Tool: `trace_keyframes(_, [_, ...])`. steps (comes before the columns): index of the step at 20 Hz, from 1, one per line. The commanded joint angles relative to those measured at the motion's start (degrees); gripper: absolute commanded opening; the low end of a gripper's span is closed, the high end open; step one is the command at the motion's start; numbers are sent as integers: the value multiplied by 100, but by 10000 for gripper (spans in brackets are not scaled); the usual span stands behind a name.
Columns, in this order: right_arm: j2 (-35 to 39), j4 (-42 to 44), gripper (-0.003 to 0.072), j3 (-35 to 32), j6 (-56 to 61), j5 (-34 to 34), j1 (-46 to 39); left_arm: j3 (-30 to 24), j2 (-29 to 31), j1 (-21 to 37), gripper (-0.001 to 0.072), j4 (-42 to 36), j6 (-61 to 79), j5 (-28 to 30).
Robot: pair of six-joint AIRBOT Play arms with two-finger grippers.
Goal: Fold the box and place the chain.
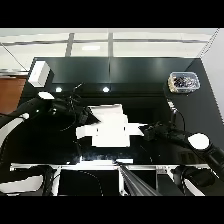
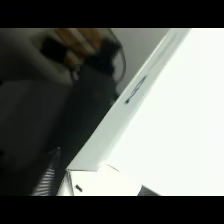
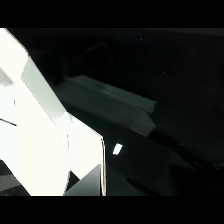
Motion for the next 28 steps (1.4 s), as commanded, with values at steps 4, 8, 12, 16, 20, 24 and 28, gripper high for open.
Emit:
trace_keyframes(4, [0,2,12,-2,66,-13,9,337,-356,-142,334,411,474,-227])
trace_keyframes(8, [2,-2,12,0,107,-13,9,415,-356,-142,142,697,466,-225])
trace_keyframes(12, [2,-24,15,0,105,-13,7,415,-356,-140,131,643,472,-341])
trace_keyframes(16, [2,-42,449,2,101,-9,7,415,-356,-140,29,588,492,-546])
trace_keyframes(20, [4,-1414,450,553,35,444,-208,417,-354,-142,28,835,573,-531])
trace_keyframes(24, [4,-3576,449,1617,31,1233,-409,444,-210,-214,21,1084,896,-599])
trace_keyframes(28, [-2,-3941,448,1803,35,1593,-407,273,625,-831,20,1296,1552,507])
